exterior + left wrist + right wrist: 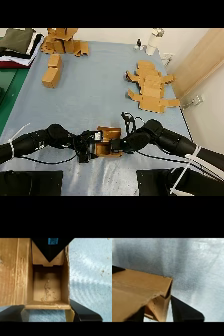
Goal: Fold the box.
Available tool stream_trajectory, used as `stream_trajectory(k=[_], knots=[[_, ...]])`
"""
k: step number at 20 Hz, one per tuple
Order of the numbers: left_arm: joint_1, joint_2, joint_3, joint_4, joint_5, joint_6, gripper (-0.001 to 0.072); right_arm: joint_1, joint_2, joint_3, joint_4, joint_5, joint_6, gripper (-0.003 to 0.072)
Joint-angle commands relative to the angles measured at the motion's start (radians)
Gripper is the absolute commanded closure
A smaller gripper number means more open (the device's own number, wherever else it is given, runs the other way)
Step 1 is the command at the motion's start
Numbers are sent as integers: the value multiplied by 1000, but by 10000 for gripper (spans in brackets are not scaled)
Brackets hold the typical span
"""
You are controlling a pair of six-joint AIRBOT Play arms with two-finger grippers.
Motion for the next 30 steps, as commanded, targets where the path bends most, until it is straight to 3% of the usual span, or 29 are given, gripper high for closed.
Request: stream_trajectory(k=[1, 5, 16, 18, 19, 23, 25, 29, 30], knots=[[0, 0, 1, 0, 0, -2, 260, 21, -41, 35, -26, -14, 43, 234], [2, 0, 1, -3, 28, -65, 260, 36, -72, 96, -142, -101, 110, 234], [2, 0, 1, -3, 45, -82, 260, 36, -117, 121, -209, -125, 134, 247], [2, 0, 1, -3, 45, -82, 260, 37, -137, 140, -209, -129, 134, 321], [2, 0, 1, -3, 44, -82, 260, 41, -144, 150, -209, -130, 134, 323], [2, 0, 1, -3, 44, -82, 260, 74, -164, 168, -220, -131, 132, 613], [2, 0, 1, -3, 44, -82, 260, 94, -181, 168, -224, -135, 119, 680], [2, 0, 1, -3, 44, -82, 260, 126, -197, 168, -231, -134, 116, 664], [2, 0, 1, -3, 44, -82, 260, 128, -195, 171, -230, -142, 117, 487]])
